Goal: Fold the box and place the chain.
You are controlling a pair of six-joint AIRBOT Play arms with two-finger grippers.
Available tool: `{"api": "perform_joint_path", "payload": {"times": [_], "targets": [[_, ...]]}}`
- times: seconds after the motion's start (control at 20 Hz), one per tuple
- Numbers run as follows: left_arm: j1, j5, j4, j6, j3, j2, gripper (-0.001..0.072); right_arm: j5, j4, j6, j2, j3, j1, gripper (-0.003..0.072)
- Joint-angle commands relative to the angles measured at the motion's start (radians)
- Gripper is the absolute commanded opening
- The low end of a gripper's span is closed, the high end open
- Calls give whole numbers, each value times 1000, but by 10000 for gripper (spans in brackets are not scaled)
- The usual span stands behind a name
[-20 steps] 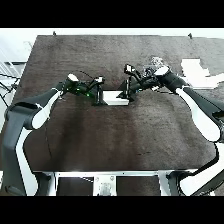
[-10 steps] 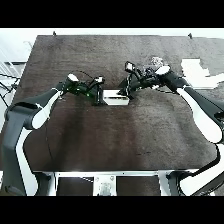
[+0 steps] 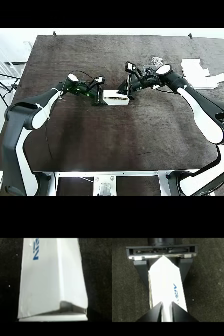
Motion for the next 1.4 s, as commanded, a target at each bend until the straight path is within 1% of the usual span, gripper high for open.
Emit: {"api": "perform_joint_path", "payload": {"times": [0.0, 0.45, 0.8, 1.0, 1.15, 1.35], "targets": [[0, 0, 0, 0, 0, 0, 533, 6, 0, -1, 1, -1, 1, 112], [0, 0, 0, 0, 0, 0, 533, 6, 0, 0, -3, -34, 1, 110], [0, 0, 0, 0, 0, 0, 533, 8, 2, 0, -3, -101, 1, 113], [0, 0, 0, 0, 0, 0, 533, 47, 12, -19, -4, -104, 1, 130], [0, 0, 0, 0, 0, 0, 533, 35, 19, -44, -3, -80, 0, 122], [0, 0, 0, 0, 0, 0, 533, 32, 19, -41, -2, 16, 0, 124]]}}
